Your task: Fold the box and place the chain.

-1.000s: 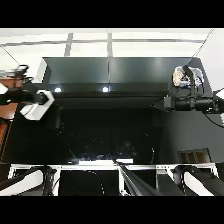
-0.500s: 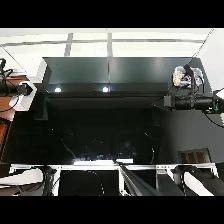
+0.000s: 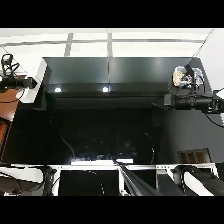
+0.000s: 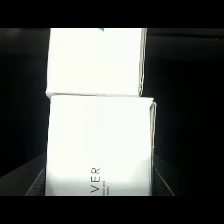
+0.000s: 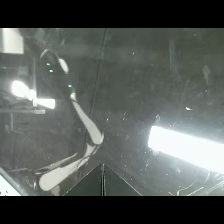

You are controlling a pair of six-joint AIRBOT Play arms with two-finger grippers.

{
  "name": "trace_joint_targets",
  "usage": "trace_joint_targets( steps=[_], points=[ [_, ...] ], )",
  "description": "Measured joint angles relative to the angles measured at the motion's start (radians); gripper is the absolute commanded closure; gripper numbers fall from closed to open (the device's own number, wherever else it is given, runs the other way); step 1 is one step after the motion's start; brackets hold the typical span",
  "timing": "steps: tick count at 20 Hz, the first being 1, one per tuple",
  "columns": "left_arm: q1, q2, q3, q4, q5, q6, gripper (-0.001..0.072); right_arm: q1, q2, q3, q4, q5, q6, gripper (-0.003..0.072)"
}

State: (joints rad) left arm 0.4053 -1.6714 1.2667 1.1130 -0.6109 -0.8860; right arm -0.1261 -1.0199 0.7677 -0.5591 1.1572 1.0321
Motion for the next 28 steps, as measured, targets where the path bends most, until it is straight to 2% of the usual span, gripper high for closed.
trace_joint_targets(
  steps=[2, 3, 7, 10, 11, 12, 13, 17, 18, 20, 25, 28],
  points=[
    [-0.01, -0.024, 0.019, -0.001, 0.017, 0.0, 0.0093, 0.0, 0.0, 0.0, 0.0, -0.005, 0.006, 0.0674],
    [-0.013, -0.032, 0.026, -0.002, 0.03, 0.0, 0.0, 0.0, 0.0, 0.0, 0.0, -0.007, 0.009, 0.0674],
    [-0.019, -0.019, 0.06, 0.002, 0.056, 0.0, 0.0001, 0.0, 0.0, 0.0, 0.0, -0.003, 0.016, 0.0674],
    [-0.026, 0.041, 0.106, 0.004, 0.049, -0.002, 0.0004, 0.001, 0.0, 0.0, 0.0, 0.0, 0.016, 0.0674],
    [-0.032, 0.069, 0.125, 0.002, 0.036, -0.01, 0.0051, 0.003, 0.0, 0.0, 0.0, -0.003, 0.015, 0.0674],
    [-0.04, 0.098, 0.141, -0.003, 0.009, -0.022, 0.0304, 0.006, 0.0, 0.0, 0.0, -0.01, 0.005, 0.0674],
    [-0.051, 0.132, 0.155, -0.008, -0.019, -0.045, 0.0695, 0.01, 0.0, 0.0, -0.006, -0.016, -0.011, 0.0674],
    [-0.117, 0.271, 0.153, -0.036, -0.203, -0.131, 0.0691, 0.041, 0.0, 0.0, -0.075, -0.054, -0.045, 0.0675],
    [-0.143, 0.312, 0.125, -0.05, -0.233, -0.143, 0.0691, 0.058, 0.0, 0.0, -0.092, -0.079, -0.049, 0.0675],
    [-0.216, 0.418, 0.005, -0.075, -0.243, -0.153, 0.069, 0.113, 0.0, 0.0, -0.121, -0.172, -0.056, 0.0675],
    [-0.437, 0.696, -0.446, -0.081, -0.012, -0.119, 0.0688, 0.261, -0.029, 0.0, -0.306, -0.546, -0.062, 0.0675],
    [-0.489, 0.766, -0.581, -0.077, 0.079, -0.103, 0.0687, 0.275, -0.066, 0.0, -0.383, -0.657, -0.055, 0.0673]
  ],
)
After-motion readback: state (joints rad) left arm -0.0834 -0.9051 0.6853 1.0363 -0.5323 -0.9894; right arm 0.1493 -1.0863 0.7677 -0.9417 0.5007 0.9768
